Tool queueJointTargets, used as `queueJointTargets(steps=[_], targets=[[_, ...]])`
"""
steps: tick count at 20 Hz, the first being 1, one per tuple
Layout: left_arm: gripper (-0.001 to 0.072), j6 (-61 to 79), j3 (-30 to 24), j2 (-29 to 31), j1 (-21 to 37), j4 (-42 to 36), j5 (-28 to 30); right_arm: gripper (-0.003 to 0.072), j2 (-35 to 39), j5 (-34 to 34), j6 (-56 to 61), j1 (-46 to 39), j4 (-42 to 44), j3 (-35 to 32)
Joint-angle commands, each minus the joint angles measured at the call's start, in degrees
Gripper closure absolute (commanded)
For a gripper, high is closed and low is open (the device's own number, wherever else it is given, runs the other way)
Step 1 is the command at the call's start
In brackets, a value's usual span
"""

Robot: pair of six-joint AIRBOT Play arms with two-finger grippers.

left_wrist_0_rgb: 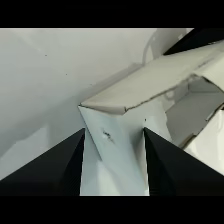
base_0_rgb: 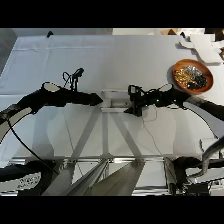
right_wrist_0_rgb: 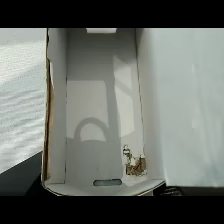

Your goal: Fold the box and place the chain.

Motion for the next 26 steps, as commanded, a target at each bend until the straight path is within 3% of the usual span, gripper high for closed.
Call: queueJointTargets(steps=[1, 4, 8, 14, 22, 26], targets=[[0.0298, -2.12, 0.0, 0.0, -1.27, 3.04, 2.25, 0.026, 0.0, 0.0, 0.02, 0.02, 0.02, 0.0], [0.0298, -6.4, 0.0, 0.55, -2.19, 8.81, 3.1, 0.026, 0.0, 0.0, 0.02, 0.02, 0.02, 0.0], [0.03, -8.76, 1.38, 2.49, -3.32, 10.84, 3.67, 0.026, 0.0, 0.0, 0.02, 0.02, 0.02, 0.0], [0.0298, -33.33, 10.01, 2.27, -9.11, 36.2, 0.83, 0.026, 0.0, 0.0, 0.02, 0.02, 0.02, 0.0], [0.0298, -52.13, 11.58, -0.11, -14.49, 48.24, -0.15, 0.026, 0.0, 0.0, 0.02, 0.02, 0.02, 0.0], [0.0298, -62.27, 15.32, -1.77, -17.29, 57.51, -3.43, 0.026, 0.0, 0.0, 0.02, 0.02, 0.02, 0.0]])
